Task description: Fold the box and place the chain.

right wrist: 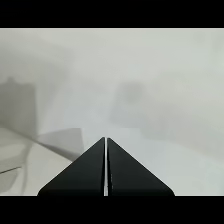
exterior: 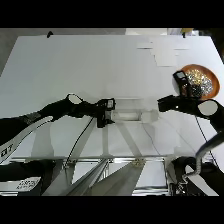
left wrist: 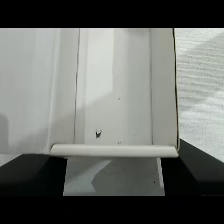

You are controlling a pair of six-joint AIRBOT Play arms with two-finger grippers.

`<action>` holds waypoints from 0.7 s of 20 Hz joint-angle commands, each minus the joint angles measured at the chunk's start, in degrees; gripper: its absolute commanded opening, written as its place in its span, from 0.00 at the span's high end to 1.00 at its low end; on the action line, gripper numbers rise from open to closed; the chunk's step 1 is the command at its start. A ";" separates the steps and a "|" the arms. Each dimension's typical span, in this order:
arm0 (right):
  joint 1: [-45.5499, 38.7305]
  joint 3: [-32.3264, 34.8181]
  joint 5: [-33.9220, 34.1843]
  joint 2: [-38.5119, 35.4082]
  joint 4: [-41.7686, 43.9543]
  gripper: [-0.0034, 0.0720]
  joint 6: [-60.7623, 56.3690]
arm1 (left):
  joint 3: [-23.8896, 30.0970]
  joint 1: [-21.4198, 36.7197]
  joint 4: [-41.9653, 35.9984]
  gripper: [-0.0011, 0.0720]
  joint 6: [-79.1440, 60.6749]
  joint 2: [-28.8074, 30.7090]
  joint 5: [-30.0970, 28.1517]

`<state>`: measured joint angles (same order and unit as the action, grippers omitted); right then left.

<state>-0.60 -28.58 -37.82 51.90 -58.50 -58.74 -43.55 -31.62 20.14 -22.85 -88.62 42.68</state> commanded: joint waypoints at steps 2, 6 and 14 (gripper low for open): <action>-6.78 0.04 -6.99 1.36 -4.52 0.94 -16.46 | 0.02 -0.02 0.02 0.61 -0.02 0.00 -0.02; -6.73 0.04 -14.58 6.54 1.22 0.94 -15.74 | 0.02 -0.02 0.02 0.61 -0.02 0.00 -0.02; 2.19 0.04 -14.62 13.18 13.29 0.93 -8.20 | 0.02 -0.02 0.02 0.61 -0.02 0.00 -0.02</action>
